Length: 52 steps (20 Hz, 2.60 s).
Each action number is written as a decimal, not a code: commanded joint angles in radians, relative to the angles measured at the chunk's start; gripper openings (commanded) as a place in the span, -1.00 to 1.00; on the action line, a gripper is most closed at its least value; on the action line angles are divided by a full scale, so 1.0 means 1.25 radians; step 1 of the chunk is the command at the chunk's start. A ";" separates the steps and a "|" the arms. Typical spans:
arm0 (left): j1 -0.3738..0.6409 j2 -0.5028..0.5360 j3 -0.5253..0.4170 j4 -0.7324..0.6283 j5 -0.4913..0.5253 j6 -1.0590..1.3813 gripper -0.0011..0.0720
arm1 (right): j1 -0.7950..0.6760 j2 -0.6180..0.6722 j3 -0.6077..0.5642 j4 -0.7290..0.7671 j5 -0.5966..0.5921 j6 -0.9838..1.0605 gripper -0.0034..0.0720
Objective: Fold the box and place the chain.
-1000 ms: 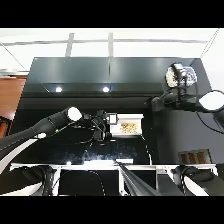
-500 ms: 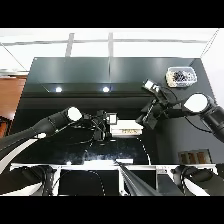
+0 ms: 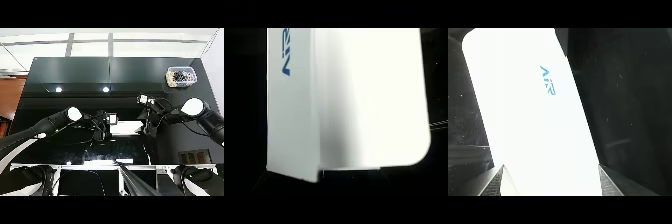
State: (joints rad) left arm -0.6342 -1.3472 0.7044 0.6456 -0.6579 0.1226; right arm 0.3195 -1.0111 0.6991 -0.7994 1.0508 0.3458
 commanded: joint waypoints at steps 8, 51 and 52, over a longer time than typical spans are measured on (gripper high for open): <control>-0.001 0.000 0.001 0.000 -0.001 0.000 -0.02 | 0.019 -0.019 -0.009 0.019 -0.028 -0.048 0.86; -0.001 0.000 0.001 0.000 -0.004 0.000 -0.02 | 0.059 -0.020 -0.028 -0.016 -0.089 -0.061 -0.02; -0.001 0.000 0.001 0.000 -0.004 0.000 -0.02 | 0.059 -0.020 -0.028 -0.016 -0.090 -0.061 -0.02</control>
State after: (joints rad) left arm -0.6346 -1.3472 0.7048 0.6456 -0.6628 0.1230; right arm 0.3920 -1.0348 0.6643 -0.8200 0.9432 0.2680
